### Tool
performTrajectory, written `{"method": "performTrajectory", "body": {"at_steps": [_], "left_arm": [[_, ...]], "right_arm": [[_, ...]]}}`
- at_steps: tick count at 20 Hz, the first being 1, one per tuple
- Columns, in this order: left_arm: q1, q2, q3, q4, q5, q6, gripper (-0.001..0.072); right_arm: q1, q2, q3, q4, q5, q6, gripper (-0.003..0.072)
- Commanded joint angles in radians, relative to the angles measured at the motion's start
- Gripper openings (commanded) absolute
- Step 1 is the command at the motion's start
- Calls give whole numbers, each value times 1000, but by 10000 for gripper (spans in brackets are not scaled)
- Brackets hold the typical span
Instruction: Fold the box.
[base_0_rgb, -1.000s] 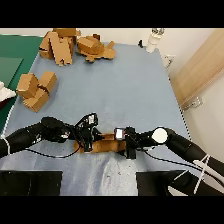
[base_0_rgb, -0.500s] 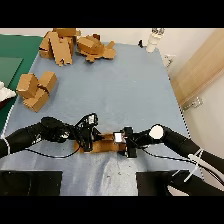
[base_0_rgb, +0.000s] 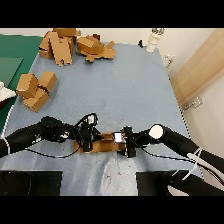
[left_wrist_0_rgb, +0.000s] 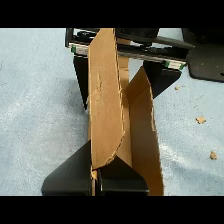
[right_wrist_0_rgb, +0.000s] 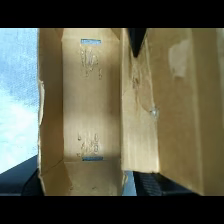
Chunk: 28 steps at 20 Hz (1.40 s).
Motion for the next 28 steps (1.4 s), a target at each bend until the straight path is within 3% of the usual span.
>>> {"method": "performTrajectory", "body": {"at_steps": [1, 18, 19, 20, 21, 24, 25, 28], "left_arm": [[0, -1, 0, 0, 0, 0, 16], [0, 0, 1, -4, 10, 0, 15], [0, -1, 1, -4, 10, 0, 15], [0, 0, 1, -4, 10, 0, 15], [0, -1, 1, -4, 10, 0, 16], [0, -1, 1, -4, 10, 0, 15], [0, -1, 1, -4, 10, 0, 15], [0, -1, 1, -4, 10, 0, 15]], "right_arm": [[0, 1, 0, -2, 0, -3, 720], [0, 29, 2, 22, 47, 55, 720], [0, 32, 2, 15, 50, 56, 673], [0, 32, 2, -5, 61, 56, 532], [0, 32, 2, -26, 71, 56, 494], [0, 32, 2, -40, 60, 56, 506], [0, 32, 2, -40, 48, 56, 574], [0, 28, 2, -40, 29, 56, 585]]}}
